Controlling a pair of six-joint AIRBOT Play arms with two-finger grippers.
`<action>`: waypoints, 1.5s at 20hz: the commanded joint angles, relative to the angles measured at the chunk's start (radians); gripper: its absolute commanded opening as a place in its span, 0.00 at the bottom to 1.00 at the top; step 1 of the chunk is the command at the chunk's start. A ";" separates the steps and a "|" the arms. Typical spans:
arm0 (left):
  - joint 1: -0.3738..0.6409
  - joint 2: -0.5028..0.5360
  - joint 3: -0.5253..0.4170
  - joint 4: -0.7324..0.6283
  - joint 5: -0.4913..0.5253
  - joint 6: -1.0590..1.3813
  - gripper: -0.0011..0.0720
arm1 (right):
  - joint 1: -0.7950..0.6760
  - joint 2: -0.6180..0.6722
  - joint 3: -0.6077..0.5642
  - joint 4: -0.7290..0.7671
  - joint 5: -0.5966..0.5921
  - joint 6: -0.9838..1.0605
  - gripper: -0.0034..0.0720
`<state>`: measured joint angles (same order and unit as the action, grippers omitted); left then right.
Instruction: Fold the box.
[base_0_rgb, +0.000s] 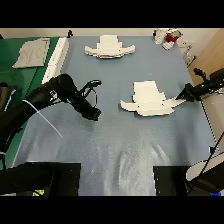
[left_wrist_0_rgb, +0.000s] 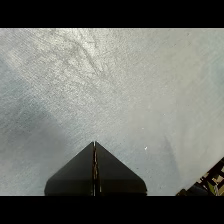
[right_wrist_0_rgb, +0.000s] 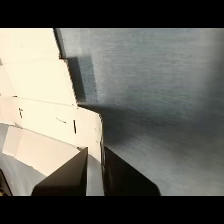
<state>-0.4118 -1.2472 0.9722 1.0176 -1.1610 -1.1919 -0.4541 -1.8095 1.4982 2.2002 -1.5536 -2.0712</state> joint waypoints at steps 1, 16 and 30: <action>0.000 0.000 0.000 0.000 0.000 0.000 0.03 | 0.031 -0.001 0.000 0.000 0.004 -0.008 0.26; 0.000 0.000 0.000 0.000 0.000 0.000 0.03 | 0.214 0.306 -0.409 0.131 0.161 0.126 0.05; 0.000 0.000 0.000 0.000 0.011 0.000 0.03 | 0.525 0.887 -1.081 0.120 0.629 0.378 0.26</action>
